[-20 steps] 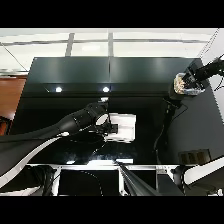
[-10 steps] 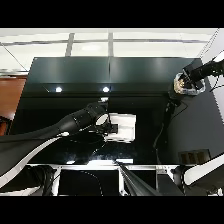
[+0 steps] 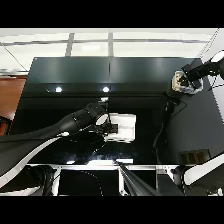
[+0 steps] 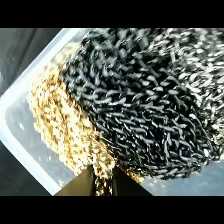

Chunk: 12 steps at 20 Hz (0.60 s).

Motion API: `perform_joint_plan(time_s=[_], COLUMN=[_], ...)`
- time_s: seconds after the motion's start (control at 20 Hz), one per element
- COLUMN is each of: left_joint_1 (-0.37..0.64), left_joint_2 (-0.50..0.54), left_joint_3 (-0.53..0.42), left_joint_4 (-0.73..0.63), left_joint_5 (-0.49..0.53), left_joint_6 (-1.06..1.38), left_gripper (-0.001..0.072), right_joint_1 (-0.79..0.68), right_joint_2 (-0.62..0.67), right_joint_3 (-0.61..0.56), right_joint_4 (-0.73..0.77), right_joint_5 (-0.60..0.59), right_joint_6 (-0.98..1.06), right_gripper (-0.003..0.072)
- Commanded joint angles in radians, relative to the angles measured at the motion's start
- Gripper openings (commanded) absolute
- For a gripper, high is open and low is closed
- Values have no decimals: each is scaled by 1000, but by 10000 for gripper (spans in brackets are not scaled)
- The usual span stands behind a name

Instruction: Fold the box and place the chain.

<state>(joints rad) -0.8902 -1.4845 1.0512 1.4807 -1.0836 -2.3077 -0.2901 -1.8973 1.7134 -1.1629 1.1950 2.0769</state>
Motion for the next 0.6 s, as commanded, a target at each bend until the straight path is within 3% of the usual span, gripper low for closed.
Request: perform_joint_plan(time_s=[0.0, 0.35, 0.55], left_joint_1=[1, 1, 1], left_joint_2=[0, 0, 0], left_joint_3=[0, 0, 0], left_joint_4=[0, 0, 0], left_joint_5=[0, 1, 2], left_joint_6=[0, 0, 0], left_gripper=[31, 32, 31], right_joint_1=[-5, -9, -9], right_joint_2=[32, 281, 477], right_joint_3=[1, 1, 1], right_joint_4=[-5, 0, 19], right_joint_5=[11, 87, 45], right_joint_6=[-140, -470, -546], right_gripper=[14, 10, 9])
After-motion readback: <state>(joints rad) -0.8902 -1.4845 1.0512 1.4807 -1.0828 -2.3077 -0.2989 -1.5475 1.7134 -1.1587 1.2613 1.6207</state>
